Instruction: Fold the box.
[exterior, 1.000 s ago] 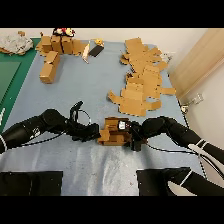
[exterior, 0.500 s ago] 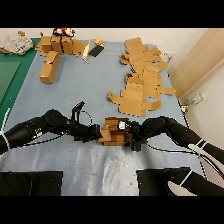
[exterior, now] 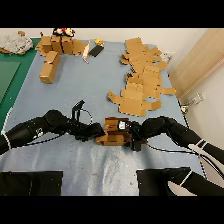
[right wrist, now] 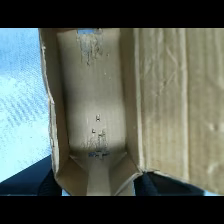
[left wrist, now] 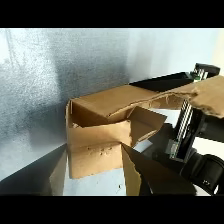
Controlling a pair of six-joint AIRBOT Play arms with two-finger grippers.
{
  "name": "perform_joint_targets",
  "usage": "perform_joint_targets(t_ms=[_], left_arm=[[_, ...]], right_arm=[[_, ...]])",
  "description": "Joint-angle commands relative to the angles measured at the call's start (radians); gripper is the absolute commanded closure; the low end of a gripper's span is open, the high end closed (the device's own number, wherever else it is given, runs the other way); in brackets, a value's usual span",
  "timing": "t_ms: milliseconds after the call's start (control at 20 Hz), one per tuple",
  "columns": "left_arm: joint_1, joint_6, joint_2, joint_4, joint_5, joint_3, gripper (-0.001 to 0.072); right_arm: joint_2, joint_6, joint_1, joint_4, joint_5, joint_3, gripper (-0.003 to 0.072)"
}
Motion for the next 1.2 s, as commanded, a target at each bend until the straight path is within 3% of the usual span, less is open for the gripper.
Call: perform_joint_targets(t_ms=[0,250,550,1150], left_arm=[[-0.022,-0.003,-0.001,-0.003,0.005,0.001,0.0199],[-0.101,-0.135,-0.001,0.119,0.078,0.031,0.0199],[-0.183,-0.555,-0.017,0.615,0.006,0.145,0.0200],[-0.245,-0.610,-0.107,0.653,-0.072,0.225,0.0201]], right_arm=[[0.000,0.000,0.000,0.000,0.000,0.000,0.0157],[0.000,0.000,0.000,0.000,0.000,0.000,0.0157],[0.000,0.000,0.000,0.000,0.000,0.000,0.0157],[0.000,0.000,0.000,0.000,0.000,0.000,0.0157]])
